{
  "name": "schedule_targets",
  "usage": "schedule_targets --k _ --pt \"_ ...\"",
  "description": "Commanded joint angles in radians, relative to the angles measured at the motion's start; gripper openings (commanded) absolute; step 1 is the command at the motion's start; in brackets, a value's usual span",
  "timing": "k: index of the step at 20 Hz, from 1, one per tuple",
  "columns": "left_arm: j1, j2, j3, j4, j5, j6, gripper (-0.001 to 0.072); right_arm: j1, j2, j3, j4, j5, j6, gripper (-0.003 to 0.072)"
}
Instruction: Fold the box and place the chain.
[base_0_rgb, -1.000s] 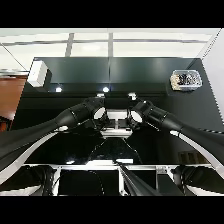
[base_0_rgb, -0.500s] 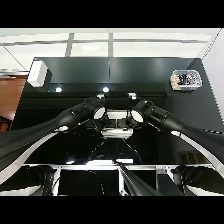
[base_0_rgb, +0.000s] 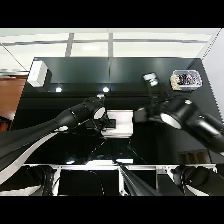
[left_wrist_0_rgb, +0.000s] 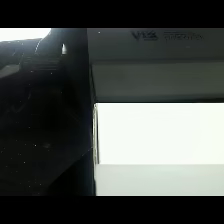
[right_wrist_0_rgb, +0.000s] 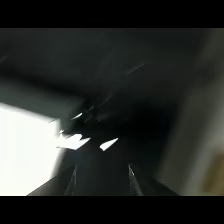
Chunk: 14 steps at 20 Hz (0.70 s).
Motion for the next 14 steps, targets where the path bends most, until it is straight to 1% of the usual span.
schedule_targets --k 1,2,3,4,5,6,8,9,11,12,13,14 --pt "0.000 0.000 0.000 0.000 -0.001 -0.001 0.0024 -0.086 0.085 -0.048 -0.391 -0.066 -0.003 0.0377" --pt "0.000 0.000 0.000 0.001 -0.001 -0.001 0.0024 -0.157 0.079 -0.087 -0.394 -0.160 0.001 0.0431" --pt "0.000 0.000 0.000 0.001 0.000 0.000 0.0024 -0.249 0.069 -0.134 -0.372 -0.268 0.029 0.0720" --pt "0.000 0.000 0.000 0.001 0.000 -0.001 0.0024 -0.341 0.050 -0.172 -0.335 -0.345 0.080 0.0720" --pt "0.000 0.000 0.000 0.001 0.002 -0.001 0.0024 -0.446 0.015 -0.194 -0.266 -0.411 0.100 0.0720" --pt "0.000 0.000 0.000 0.001 0.002 -0.001 0.0024 -0.539 -0.028 -0.195 -0.199 -0.468 0.100 0.0720" --pt "0.000 0.000 0.000 0.001 0.002 -0.001 0.0024 -0.697 -0.124 -0.150 -0.089 -0.611 0.082 0.0720" --pt "0.000 0.000 0.000 0.002 0.001 -0.001 0.0024 -0.751 -0.182 -0.095 -0.052 -0.633 0.082 0.0720" --pt "0.000 0.000 0.000 0.002 0.000 -0.001 0.0024 -0.814 -0.326 0.066 0.009 -0.621 0.036 0.0720" --pt "0.000 0.000 0.000 0.001 0.000 -0.001 0.0024 -0.829 -0.405 0.161 0.026 -0.591 0.002 0.0720" --pt "0.000 0.000 0.000 0.001 0.000 -0.001 0.0024 -0.838 -0.479 0.254 0.025 -0.533 -0.018 0.0720" --pt "0.000 0.000 0.000 0.001 0.000 -0.001 0.0024 -0.849 -0.559 0.354 0.026 -0.449 -0.040 0.0720"
